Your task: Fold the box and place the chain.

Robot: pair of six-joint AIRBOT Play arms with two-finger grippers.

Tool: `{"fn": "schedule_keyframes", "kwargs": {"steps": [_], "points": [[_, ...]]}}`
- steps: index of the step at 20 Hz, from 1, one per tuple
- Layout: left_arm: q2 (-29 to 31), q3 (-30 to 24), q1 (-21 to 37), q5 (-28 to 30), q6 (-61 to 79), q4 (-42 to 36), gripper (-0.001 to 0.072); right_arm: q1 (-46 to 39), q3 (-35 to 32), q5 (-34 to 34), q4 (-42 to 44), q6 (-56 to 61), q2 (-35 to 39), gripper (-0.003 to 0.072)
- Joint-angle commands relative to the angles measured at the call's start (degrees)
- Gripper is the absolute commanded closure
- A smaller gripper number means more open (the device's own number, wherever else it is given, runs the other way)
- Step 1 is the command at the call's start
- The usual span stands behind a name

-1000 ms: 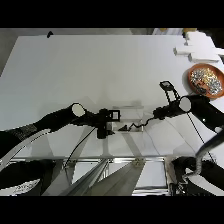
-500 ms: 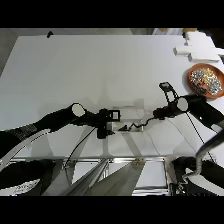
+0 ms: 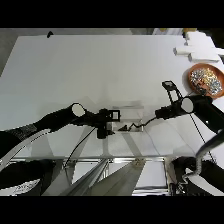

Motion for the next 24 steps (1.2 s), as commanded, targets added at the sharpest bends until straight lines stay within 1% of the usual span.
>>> {"fn": "schedule_keyframes", "kwargs": {"steps": [1, 6, 10, 14, 18, 22, 24], "points": [[0.0, 0.0, 0.0, 0.0, 0.0, 0.0, 0.053, 0.1, 0.1, 3.6, 0.5, -0.1, 8.1, 0.0668], [0.0, 0.0, 0.0, 0.0, 0.0, 0.0, 0.053, 5.1, 0.1, 9.4, 3.1, -0.5, 21.0, 0.0668], [0.0, 0.0, 0.0, 0.0, 0.0, 0.0, 0.053, 9.8, 0.1, 11.1, 10.6, -0.5, 27.5, 0.0668], [0.0, 0.0, 0.0, 0.0, 0.0, 0.0, 0.053, 12.9, 0.1, 9.4, 20.4, -4.0, 29.5, 0.0668], [0.0, 0.0, 0.0, 0.0, 0.0, 0.0, 0.053, 14.3, 0.1, 4.6, 28.8, -7.8, 29.5, 0.0668], [0.0, 0.0, 0.0, 0.0, 0.0, 0.0, 0.053, 14.3, 0.1, 1.2, 32.9, -8.3, 29.5, 0.0668], [0.0, 0.0, 0.0, 0.0, 0.0, 0.0, 0.053, 14.3, 0.1, 0.8, 35.3, -9.9, 29.5, 0.0668]]}}
